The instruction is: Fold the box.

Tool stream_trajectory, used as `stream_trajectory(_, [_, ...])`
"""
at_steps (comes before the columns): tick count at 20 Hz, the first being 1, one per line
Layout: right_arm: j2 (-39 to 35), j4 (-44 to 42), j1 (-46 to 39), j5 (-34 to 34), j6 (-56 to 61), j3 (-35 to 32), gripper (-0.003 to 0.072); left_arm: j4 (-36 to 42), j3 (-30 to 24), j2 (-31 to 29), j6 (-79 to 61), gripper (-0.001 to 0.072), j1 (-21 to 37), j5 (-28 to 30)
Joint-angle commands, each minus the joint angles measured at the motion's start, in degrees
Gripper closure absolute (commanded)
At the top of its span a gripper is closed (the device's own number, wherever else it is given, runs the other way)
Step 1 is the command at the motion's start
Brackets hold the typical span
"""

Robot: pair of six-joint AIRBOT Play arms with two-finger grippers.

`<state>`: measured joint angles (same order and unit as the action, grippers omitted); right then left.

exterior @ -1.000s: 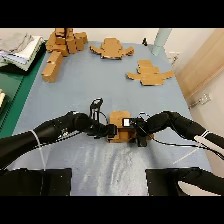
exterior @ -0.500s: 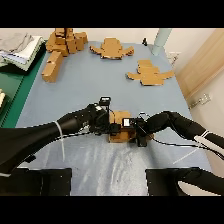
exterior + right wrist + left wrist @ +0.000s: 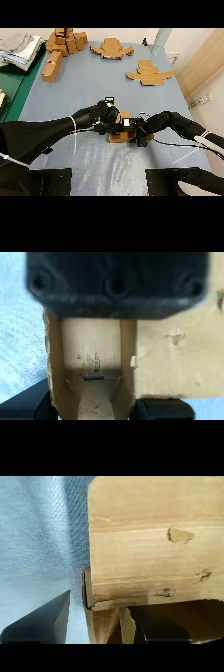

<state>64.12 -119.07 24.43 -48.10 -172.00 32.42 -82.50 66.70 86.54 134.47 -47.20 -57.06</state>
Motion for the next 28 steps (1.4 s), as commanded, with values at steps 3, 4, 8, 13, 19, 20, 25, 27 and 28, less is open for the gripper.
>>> stream_trajectory(3, [-0.04, -0.02, 0.02, 0.02, 0.0, 0.0, 0.0164, 1.6, 0.44, 0.94, -0.04, 0.0251, 0.02, -0.46])
stream_trajectory(4, [-0.04, 0.0, 0.02, 0.02, 0.0, -0.02, 0.0164, 1.6, 0.42, 0.96, -0.04, 0.0251, -0.02, -0.39])
stream_trajectory(8, [-0.04, 0.0, 0.02, 0.02, 0.02, 0.0, 0.0164, 1.51, 0.42, 0.98, 0.17, 0.0259, -0.7, -0.46])
stream_trajectory(13, [-0.04, 0.0, 0.02, 0.02, 0.0, 0.0, 0.0164, 1.07, 0.42, 0.98, 0.13, 0.0664, -0.7, 0.46])
stream_trajectory(19, [-0.04, 0.0, 0.02, 0.02, 0.0, 0.0, 0.0164, 1.09, 0.44, 1.05, 0.22, 0.0694, -1.09, 0.33])
stream_trajectory(20, [-0.04, 0.0, 0.02, 0.02, 0.0, 0.0, 0.0164, 1.09, 0.44, 1.03, 0.15, 0.0694, -1.16, 0.35])
stream_trajectory(25, [-0.04, 0.0, 0.02, 0.02, 0.0, 0.0, 0.0164, 1.11, 0.44, 1.01, -0.11, 0.0572, -1.29, 0.33])
stream_trajectory(27, [-0.04, 0.0, 0.02, 0.02, 0.0, 0.0, 0.0164, 1.22, 0.61, 1.03, 0.0, 0.0312, -1.29, 0.22])
stream_trajectory(28, [-0.04, 0.0, 0.02, 0.02, 0.0, 0.0, 0.0164, 1.25, 0.61, 1.03, 0.0, 0.0312, -1.29, 0.37])
